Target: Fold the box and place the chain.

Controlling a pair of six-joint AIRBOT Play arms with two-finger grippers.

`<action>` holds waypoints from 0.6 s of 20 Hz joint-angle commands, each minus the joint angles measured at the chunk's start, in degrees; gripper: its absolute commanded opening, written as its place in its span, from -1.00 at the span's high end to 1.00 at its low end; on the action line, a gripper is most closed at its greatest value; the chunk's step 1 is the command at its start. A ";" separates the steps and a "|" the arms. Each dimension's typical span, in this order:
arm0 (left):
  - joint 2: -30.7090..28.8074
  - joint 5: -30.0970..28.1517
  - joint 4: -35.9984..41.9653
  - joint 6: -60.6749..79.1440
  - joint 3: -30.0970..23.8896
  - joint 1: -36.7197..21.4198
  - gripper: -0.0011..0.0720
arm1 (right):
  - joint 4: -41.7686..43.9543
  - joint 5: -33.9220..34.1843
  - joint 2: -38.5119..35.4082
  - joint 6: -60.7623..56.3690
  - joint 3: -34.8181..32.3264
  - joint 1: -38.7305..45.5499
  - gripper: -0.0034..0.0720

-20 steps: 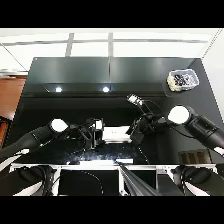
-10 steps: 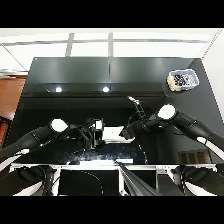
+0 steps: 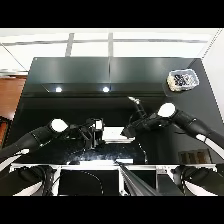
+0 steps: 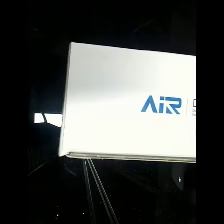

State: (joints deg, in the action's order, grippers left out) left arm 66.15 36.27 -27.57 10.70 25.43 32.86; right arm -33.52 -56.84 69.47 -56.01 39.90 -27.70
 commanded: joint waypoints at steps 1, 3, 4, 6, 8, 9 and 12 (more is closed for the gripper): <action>-0.68 -0.07 -0.04 -0.02 0.04 -0.02 -0.15 | 1.79 -6.34 -5.29 0.31 2.73 4.48 0.82; -2.82 -0.02 -0.48 -0.07 0.04 -0.11 -0.58 | 1.55 -8.61 -9.86 0.28 3.89 9.40 0.82; -4.20 -0.13 -1.01 -1.79 0.04 -0.11 -1.00 | 1.53 -9.11 -12.20 0.28 4.11 12.35 0.82; -7.82 0.20 -4.94 -7.72 0.04 -0.11 -0.98 | 1.05 -10.19 -16.15 0.28 4.15 18.10 0.82; -11.78 2.71 -11.23 -14.21 0.04 -0.22 -0.98 | -0.39 -11.43 -18.64 0.28 4.15 23.28 0.82; -13.35 4.57 -13.07 -16.35 0.04 -0.22 -0.98 | -0.90 -12.09 -19.23 0.28 4.15 25.31 0.83; -15.89 7.85 -13.38 -22.01 1.57 0.70 -0.98 | -1.68 -12.07 -19.45 0.31 4.13 29.31 0.83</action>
State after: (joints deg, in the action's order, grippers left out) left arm 53.17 41.19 -37.93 -3.73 25.89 32.93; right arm -34.17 -68.25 51.46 -55.72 43.88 -2.90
